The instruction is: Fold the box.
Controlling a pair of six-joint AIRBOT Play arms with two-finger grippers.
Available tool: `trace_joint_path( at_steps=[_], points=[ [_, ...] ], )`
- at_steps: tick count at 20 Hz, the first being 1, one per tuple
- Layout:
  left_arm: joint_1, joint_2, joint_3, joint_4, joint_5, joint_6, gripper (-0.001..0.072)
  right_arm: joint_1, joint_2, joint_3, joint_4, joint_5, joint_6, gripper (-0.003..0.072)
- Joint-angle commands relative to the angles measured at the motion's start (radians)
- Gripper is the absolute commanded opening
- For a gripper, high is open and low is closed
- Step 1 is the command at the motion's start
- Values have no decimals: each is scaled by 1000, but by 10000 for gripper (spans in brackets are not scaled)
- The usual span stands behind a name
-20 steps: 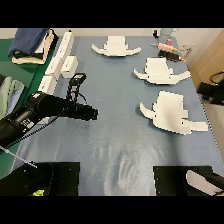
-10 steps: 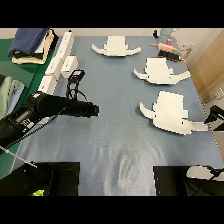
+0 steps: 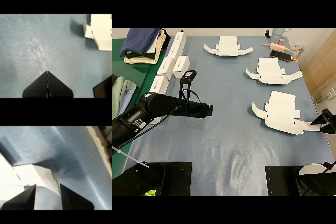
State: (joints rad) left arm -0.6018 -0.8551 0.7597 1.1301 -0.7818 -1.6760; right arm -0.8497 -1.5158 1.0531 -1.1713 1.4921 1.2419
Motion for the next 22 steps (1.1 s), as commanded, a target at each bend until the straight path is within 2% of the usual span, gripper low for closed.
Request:
trace_joint_path(
  at_steps=[1,5,6,7,10,13,18,22],
  points=[
    [1,1,1,-55,-5,0,16,-29,-64,1,171,59,-122,411],
    [2,1,1,-114,-5,0,16,-27,-83,3,316,134,-208,147],
    [6,1,1,-126,-6,0,16,-27,-83,3,327,141,-227,39],
    [14,1,1,-133,-8,0,16,-26,-83,3,349,154,-247,1],
    [52,1,1,-146,-39,0,16,3,-79,1,452,179,-251,0],
    [126,1,1,-143,-150,37,16,88,-34,-74,484,139,-248,-1],
    [264,23,0,-143,-316,201,15,266,170,-398,598,-142,-275,-2],
    [372,62,-22,-147,-429,300,15,411,396,-632,610,-238,-240,-2]
  ],
)
